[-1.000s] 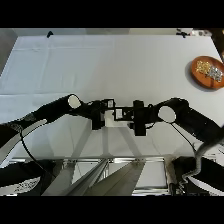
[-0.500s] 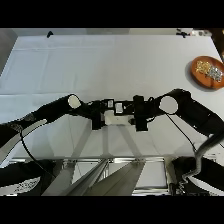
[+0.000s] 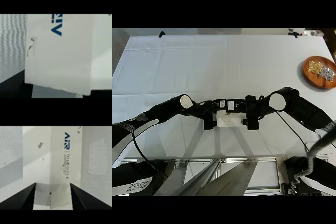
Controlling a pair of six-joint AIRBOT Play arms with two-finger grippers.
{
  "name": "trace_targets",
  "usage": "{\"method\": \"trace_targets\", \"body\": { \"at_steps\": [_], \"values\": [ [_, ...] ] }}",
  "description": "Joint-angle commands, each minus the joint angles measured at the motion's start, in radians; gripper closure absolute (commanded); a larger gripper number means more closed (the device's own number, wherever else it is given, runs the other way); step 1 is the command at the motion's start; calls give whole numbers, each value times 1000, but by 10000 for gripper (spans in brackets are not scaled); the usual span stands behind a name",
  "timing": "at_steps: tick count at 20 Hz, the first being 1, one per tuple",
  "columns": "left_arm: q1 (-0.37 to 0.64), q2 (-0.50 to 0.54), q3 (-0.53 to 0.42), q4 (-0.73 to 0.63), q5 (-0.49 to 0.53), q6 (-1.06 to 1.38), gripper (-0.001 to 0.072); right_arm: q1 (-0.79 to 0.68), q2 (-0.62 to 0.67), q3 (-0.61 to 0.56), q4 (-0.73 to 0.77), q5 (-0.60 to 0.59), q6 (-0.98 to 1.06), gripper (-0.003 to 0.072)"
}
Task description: Fold the box and place the chain.
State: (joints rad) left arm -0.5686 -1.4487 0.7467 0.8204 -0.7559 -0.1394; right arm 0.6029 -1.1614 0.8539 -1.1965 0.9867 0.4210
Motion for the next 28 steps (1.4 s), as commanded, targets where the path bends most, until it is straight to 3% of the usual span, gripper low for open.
{"method": "trace_targets", "body": {
  "at_steps": [1,4,9,19,22,24,28],
  "values": [
    [0,1,0,0,0,0,575,-1,-14,1,0,-4,0,222],
    [0,1,0,0,0,0,575,-1,-14,1,0,-14,-1,283],
    [0,1,0,0,0,0,575,-3,-14,6,1,-24,0,283],
    [0,1,0,0,0,0,575,-51,-141,190,98,260,36,282],
    [0,1,0,0,0,0,574,-71,-188,256,99,299,66,252],
    [0,1,0,0,0,0,575,-76,-216,271,98,327,95,136],
    [0,1,0,0,0,0,575,-76,-243,272,95,358,106,153]
  ]
}}
